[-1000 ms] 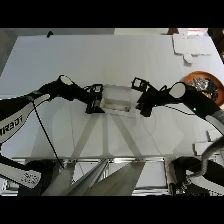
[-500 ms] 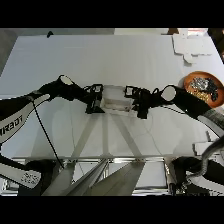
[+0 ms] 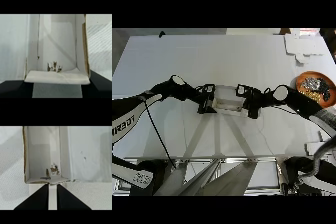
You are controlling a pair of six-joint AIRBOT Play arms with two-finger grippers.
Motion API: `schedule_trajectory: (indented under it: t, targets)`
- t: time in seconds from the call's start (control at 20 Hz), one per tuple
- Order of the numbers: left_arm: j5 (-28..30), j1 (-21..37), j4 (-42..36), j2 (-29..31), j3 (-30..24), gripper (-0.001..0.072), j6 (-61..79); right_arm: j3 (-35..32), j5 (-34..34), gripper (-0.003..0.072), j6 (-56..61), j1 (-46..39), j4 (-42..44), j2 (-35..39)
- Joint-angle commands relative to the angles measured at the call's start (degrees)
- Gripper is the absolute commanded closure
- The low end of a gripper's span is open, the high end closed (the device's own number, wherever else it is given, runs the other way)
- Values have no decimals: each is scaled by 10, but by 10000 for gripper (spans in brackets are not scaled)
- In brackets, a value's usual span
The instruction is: Fold the box and place the chain.
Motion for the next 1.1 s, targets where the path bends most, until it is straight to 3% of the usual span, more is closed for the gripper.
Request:
schedule_trajectory:
  t: [0.0, 0.15, 0.25, 0.55, 0.8, 0.9, 1.05]
  targets:
    - [0, 0, 0, 0, 0, 334, 0, 0, 16, 606, -1, 1, 5, -1]
    - [0, 0, 0, 0, 0, 334, 0, 0, 15, 615, -1, 1, 5, -2]
    - [0, 0, 0, 0, 0, 334, 0, 0, 11, 673, -1, 1, 5, -3]
    - [0, 0, 0, 0, 0, 334, 0, 0, 4, 670, -1, 1, 45, -26]
    - [0, 0, 0, 0, 0, 334, 0, 0, -21, 519, 0, 1, 76, -37]
    - [0, 0, 0, 0, 0, 334, 0, 0, -24, 330, 0, 1, 89, -41]
    - [0, 0, 0, 0, 0, 334, 0, 0, -22, 328, 0, 1, 106, -44]
